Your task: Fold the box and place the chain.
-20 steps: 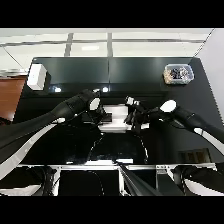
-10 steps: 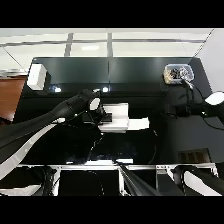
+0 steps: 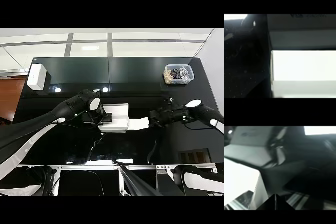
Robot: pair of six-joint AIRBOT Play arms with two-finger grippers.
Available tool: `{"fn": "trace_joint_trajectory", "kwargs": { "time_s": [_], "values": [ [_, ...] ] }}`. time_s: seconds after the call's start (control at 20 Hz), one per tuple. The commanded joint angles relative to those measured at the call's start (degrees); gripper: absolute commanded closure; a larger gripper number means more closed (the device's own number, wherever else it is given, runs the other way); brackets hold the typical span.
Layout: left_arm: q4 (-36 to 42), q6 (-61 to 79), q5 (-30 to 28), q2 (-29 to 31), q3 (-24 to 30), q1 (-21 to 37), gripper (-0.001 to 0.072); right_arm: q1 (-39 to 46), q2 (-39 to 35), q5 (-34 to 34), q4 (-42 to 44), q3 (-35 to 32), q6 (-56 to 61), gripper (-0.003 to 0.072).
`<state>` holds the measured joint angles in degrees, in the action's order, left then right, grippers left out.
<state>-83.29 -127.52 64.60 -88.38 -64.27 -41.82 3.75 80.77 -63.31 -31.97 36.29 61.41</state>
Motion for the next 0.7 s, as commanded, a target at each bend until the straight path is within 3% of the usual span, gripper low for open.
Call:
{"fn": "trace_joint_trajectory", "kwargs": {
  "time_s": [0.0,0.2,0.25,0.3,0.35,0.65],
  "values": [
    [0.00,0.00,0.20,-0.02,0.02,-0.02,0.0685,-4.28,1.33,1.88,4.52,0.28,-3.45,0.0672],
    [0.00,0.00,0.20,-0.02,0.02,-0.02,0.0684,-4.83,1.31,-0.94,4.46,1.64,-7.32,0.0670],
    [0.00,0.00,0.20,-0.02,0.02,-0.02,0.0684,-4.83,1.29,-2.14,4.44,2.54,-8.20,0.0616],
    [-0.02,0.00,0.20,-0.02,0.02,-0.02,0.0685,-4.83,1.29,-2.99,4.44,3.58,-8.20,0.0400],
    [0.00,0.00,0.20,-0.02,0.02,-0.02,0.0684,-4.83,1.29,-3.91,4.44,4.61,-8.35,0.0244],
    [0.00,0.00,0.17,-0.02,0.02,-0.02,0.0684,-9.16,1.29,-8.39,4.59,9.55,-7.41,0.0224]
  ]
}}
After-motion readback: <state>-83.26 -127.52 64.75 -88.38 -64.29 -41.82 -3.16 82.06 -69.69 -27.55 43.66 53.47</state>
